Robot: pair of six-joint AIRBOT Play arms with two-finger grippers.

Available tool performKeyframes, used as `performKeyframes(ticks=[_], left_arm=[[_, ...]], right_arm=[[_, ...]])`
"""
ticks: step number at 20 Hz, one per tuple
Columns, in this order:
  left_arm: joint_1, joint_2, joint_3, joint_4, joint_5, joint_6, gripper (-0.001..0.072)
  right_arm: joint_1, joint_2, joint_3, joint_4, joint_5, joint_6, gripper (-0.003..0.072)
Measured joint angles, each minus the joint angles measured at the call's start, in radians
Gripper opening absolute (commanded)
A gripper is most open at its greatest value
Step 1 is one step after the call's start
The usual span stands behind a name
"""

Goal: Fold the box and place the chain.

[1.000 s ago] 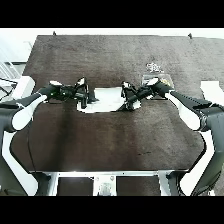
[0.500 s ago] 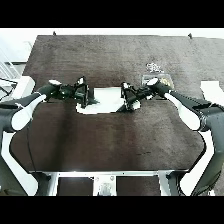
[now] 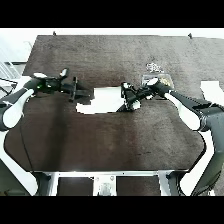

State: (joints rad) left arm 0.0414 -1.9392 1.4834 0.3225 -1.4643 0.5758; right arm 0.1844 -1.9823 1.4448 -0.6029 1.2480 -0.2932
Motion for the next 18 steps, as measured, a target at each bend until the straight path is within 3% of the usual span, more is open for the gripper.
performKeyframes(ticks=[3,4,10,14,18], left_arm=[[0.027,0.002,0.048,0.000,-0.107,-0.022,0.0039],[0.028,0.007,0.058,0.002,-0.135,-0.029,0.0019],[0.024,0.127,0.072,0.019,-0.175,-0.148,0.0012],[-0.008,0.245,0.073,0.036,-0.100,-0.263,0.0012],[-0.109,0.345,0.061,0.108,0.022,-0.399,0.0013]], right_arm=[[0.000,0.000,0.000,0.000,-0.002,0.000,0.0463],[0.000,0.000,0.000,0.000,-0.002,0.000,0.0463],[0.000,0.000,0.000,0.000,-0.002,0.000,0.0463],[0.000,0.000,0.000,0.000,-0.002,0.000,0.0463],[0.000,0.000,0.000,0.000,-0.002,0.000,0.0463]])
